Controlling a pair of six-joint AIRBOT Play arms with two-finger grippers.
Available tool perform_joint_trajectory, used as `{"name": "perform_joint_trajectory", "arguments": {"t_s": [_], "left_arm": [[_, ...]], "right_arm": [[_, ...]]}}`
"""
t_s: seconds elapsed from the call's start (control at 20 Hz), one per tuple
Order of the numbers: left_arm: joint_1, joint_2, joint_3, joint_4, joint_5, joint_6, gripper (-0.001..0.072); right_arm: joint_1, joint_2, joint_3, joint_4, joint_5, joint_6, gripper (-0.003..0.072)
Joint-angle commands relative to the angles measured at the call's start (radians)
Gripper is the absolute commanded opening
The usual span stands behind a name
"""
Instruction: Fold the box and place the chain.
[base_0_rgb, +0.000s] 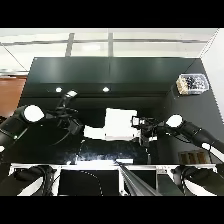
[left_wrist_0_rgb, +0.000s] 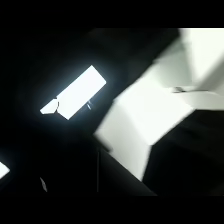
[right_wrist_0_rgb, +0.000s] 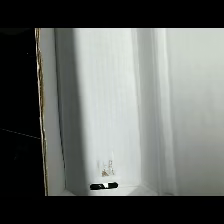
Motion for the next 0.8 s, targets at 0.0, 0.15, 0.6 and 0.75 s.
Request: {"name": "perform_joint_trajectory", "arguments": {"t_s": [0.0,0.15,0.6,0.75], "left_arm": [[0.125,-0.021,-0.052,0.049,-0.043,-0.459,0.0027],[0.143,-0.099,-0.091,-0.047,-0.060,-0.460,0.0027],[0.137,-0.354,-0.101,-0.595,-0.096,-0.028,0.0026],[0.096,-0.359,-0.100,-0.607,-0.117,0.042,0.0026]], "right_arm": [[0.000,0.000,0.001,-0.001,0.001,0.000,0.0201],[0.000,0.000,0.001,0.000,0.001,0.000,0.0201],[0.000,0.000,0.001,-0.001,0.001,0.000,0.0201],[0.000,0.000,0.001,-0.002,0.000,-0.001,0.0201]]}}
